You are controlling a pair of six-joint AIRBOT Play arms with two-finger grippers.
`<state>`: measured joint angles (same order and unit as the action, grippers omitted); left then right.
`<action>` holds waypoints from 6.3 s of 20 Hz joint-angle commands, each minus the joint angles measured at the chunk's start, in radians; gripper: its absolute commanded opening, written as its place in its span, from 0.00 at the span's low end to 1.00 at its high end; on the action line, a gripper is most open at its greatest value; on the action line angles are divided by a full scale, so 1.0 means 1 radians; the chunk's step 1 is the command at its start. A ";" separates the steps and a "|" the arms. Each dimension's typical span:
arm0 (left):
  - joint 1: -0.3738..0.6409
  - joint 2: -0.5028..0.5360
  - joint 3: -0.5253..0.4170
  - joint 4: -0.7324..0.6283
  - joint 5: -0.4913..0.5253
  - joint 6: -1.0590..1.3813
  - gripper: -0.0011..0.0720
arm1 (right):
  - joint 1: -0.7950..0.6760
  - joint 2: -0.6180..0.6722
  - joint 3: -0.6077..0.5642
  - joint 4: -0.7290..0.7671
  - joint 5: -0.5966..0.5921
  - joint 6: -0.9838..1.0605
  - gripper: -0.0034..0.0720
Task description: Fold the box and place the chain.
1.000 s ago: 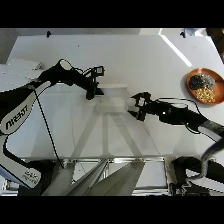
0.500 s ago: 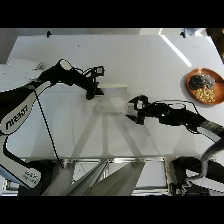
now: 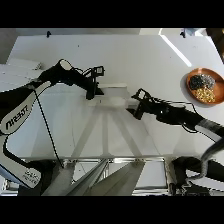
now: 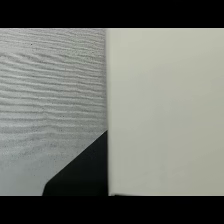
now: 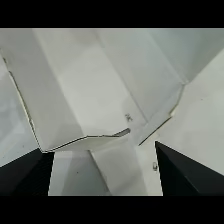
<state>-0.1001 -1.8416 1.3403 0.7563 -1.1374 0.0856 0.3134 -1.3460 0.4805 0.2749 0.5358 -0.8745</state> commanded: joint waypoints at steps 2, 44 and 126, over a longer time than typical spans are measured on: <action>0.000 0.000 0.000 0.000 0.001 0.000 0.04 | 0.001 -0.002 0.031 0.040 -0.018 0.002 0.99; 0.000 0.000 0.000 0.000 0.000 0.000 0.04 | -0.098 -0.293 0.404 -0.431 0.354 0.288 0.99; 0.000 0.000 0.000 0.000 0.000 0.000 0.04 | -0.090 -0.386 0.529 -0.679 0.475 0.433 0.74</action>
<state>-0.1017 -1.8427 1.3399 0.7567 -1.1374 0.0860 0.2218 -1.7317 1.0088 -0.4034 1.0084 -0.4408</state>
